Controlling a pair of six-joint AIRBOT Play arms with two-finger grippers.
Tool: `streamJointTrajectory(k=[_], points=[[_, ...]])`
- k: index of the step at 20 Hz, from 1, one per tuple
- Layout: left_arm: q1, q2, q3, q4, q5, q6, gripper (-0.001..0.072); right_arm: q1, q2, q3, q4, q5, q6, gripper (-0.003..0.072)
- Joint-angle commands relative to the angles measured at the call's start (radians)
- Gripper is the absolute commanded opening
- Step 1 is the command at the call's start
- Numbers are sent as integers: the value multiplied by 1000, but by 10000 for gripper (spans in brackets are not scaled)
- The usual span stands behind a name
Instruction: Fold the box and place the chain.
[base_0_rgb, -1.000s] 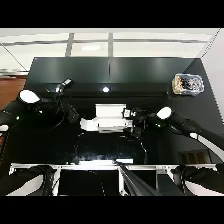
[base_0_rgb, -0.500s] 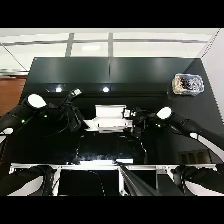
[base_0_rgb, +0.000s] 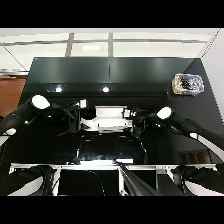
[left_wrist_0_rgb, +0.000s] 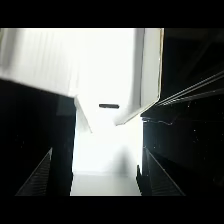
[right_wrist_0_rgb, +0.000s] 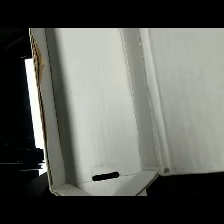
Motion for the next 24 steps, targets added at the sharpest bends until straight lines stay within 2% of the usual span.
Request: streamJointTrajectory(k=[1,4,6,7,9,12,13,14,15,21,24], points=[[-47,-33,1,-17,45,52,684,0,-1,0,0,0,0,439],[-74,-68,2,-71,44,52,664,0,-1,0,0,0,0,439],[-92,-68,1,-69,50,52,536,0,-1,0,0,0,0,439],[-102,-68,1,-67,60,52,506,0,-1,0,0,0,0,439],[-113,-68,1,-64,92,51,480,0,-1,0,0,0,0,439],[-113,-68,2,-56,97,48,478,0,-1,0,0,0,0,440],[-113,-68,2,-56,93,48,416,0,-1,0,0,0,0,439],[-113,-68,2,-56,87,48,315,0,-1,0,0,0,0,440],[-113,-68,2,-57,86,48,269,0,-1,0,0,0,0,440],[-114,-68,2,-62,93,48,276,0,-1,0,0,0,0,439],[-125,-74,1,-130,79,48,274,0,-1,0,0,0,0,439]])
